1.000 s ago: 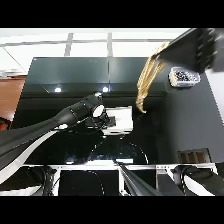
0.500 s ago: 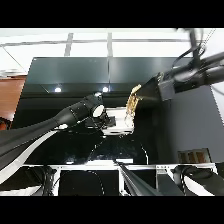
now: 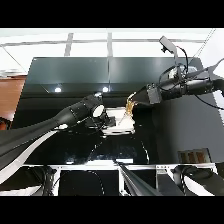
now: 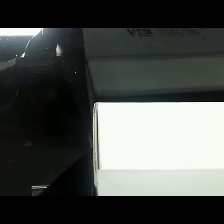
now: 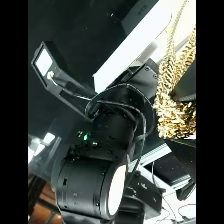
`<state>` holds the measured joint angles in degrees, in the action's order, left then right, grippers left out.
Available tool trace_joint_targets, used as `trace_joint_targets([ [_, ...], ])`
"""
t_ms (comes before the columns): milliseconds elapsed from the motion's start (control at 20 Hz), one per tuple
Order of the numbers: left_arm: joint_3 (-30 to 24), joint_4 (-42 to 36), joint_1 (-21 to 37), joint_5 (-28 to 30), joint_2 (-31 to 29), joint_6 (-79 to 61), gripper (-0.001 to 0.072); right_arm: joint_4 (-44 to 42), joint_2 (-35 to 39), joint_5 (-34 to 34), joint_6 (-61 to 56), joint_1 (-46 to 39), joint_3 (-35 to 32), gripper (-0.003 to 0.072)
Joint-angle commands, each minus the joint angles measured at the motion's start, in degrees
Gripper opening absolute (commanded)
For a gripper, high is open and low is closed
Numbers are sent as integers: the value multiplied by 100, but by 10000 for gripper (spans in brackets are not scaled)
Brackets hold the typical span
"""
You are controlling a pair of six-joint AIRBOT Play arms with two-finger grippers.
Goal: Fold the box and place the chain.
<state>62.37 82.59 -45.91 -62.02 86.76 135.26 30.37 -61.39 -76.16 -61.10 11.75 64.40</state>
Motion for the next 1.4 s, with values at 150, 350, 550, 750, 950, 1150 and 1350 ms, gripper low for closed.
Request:
trace_joint_targets([
  [150, 2, -66, 2, 4, 2, 0, 31, -13, -76, 90, 96, 31, -553, 5],
  [350, 2, -81, 2, 4, 2, 0, 31, -9, -162, 629, 96, 334, -1106, 7],
  [550, 2, -83, 2, 2, 2, 0, 31, 573, -164, 1211, 92, 693, -1279, 10],
  [750, 2, -83, 2, 0, 2, 0, 31, 782, -164, 1604, -22, 977, -1276, 54],
  [950, 2, -81, 2, 2, 2, 0, 31, 831, -160, 1169, 9, 614, -1189, 390],
  [1150, 2, -83, 2, -79, 2, -2, 31, 2251, 87, 177, -17, -566, -1060, 386],
  [1350, 2, -160, 4, -107, 4, 15, 31, 2455, 94, 616, 286, -1104, -1327, 386],
])
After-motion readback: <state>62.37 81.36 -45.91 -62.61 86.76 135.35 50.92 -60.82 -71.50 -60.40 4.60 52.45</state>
